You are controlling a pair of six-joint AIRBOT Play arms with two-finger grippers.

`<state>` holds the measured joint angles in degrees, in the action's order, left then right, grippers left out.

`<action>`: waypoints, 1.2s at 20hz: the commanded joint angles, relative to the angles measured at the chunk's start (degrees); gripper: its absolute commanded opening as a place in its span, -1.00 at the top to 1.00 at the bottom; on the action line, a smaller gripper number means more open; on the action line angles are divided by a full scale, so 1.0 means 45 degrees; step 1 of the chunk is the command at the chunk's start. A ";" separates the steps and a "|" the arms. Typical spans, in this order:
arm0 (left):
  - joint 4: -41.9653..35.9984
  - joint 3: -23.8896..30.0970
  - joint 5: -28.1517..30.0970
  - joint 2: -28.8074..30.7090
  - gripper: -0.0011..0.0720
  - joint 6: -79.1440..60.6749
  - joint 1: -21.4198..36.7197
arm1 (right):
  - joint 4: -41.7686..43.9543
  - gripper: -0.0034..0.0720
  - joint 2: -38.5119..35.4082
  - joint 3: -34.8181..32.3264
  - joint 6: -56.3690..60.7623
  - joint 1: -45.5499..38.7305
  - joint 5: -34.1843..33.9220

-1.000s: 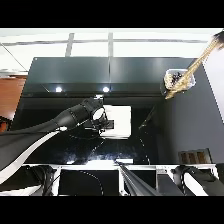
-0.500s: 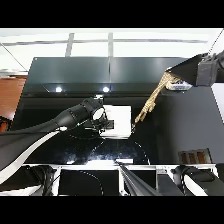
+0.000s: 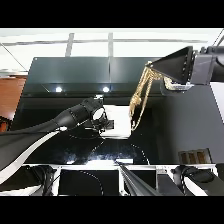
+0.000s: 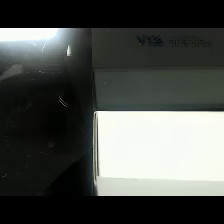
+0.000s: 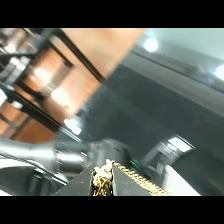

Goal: Fold the box and place the chain.

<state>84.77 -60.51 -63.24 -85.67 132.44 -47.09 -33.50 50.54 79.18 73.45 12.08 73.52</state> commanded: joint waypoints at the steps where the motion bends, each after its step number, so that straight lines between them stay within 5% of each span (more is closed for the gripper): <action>1: 0.0005 -0.0010 -0.0005 0.0005 0.90 0.0000 0.0005 | 0.1117 0.82 0.0000 -0.0010 -0.0092 0.0097 -0.0495; 11: 0.0005 -0.0010 -0.0005 0.0005 0.89 0.0000 0.0005 | 0.0821 0.82 0.0185 -0.0369 -0.0092 0.0578 -0.0534; 19: 0.0005 -0.0010 -0.0010 0.0005 0.89 0.0000 0.0005 | -0.2225 0.82 0.0189 -0.3157 0.0729 0.2030 -0.1540; 24: 0.0005 -0.0010 -0.0005 0.0005 0.89 0.0000 0.0005 | -0.2225 0.82 0.0214 -0.5654 0.0777 0.2526 -0.2900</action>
